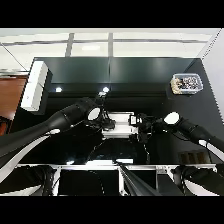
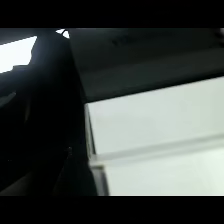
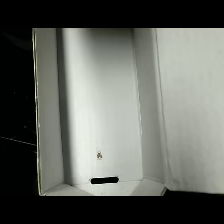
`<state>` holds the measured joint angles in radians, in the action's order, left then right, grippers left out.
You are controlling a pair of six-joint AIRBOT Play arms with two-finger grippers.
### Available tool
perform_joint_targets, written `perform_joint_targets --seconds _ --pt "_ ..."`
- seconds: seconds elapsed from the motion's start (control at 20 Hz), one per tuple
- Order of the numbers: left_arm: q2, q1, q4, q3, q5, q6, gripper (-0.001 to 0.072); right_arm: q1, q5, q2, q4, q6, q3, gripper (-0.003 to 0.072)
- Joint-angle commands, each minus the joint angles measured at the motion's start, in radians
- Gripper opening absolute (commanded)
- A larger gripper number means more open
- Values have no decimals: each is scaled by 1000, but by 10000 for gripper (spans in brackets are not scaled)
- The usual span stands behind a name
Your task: Fold the box and place the chain.
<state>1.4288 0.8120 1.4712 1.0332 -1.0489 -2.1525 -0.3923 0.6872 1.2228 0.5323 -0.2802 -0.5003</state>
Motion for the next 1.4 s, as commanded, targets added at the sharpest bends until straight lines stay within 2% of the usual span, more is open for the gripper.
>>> perform_joint_targets --seconds 0.0,0.35,0.55,0.6,0.65,0.8,1.0,1.1,1.15,1.25,1.3,1.35 --pt "28 9 61 18 -38 -62 397 -1 1 1 0 0 0 138" --pt "56 9 35 19 -31 -132 397 -1 0 1 0 0 0 138" --pt "76 25 35 52 -34 -134 396 -1 1 1 0 0 0 138" --pt "79 29 37 58 -34 -135 321 -1 1 1 0 0 0 138" --pt "79 29 38 59 -34 -134 189 -1 1 1 0 0 0 137" --pt "81 30 35 60 -37 -153 24 -1 0 1 0 0 0 138" --pt "81 35 34 60 -34 -156 42 -1 1 1 0 0 0 138" --pt "81 34 29 60 -35 -157 314 -1 1 1 0 0 0 138" --pt "81 34 27 60 -37 -157 376 -1 1 1 0 0 0 138" --pt "81 34 27 60 -47 -161 374 -1 0 1 0 0 0 138" --pt "81 34 28 60 -61 -177 316 -1 1 1 0 0 0 138" --pt "81 34 29 60 -72 -187 93 -1 1 1 0 0 0 137"
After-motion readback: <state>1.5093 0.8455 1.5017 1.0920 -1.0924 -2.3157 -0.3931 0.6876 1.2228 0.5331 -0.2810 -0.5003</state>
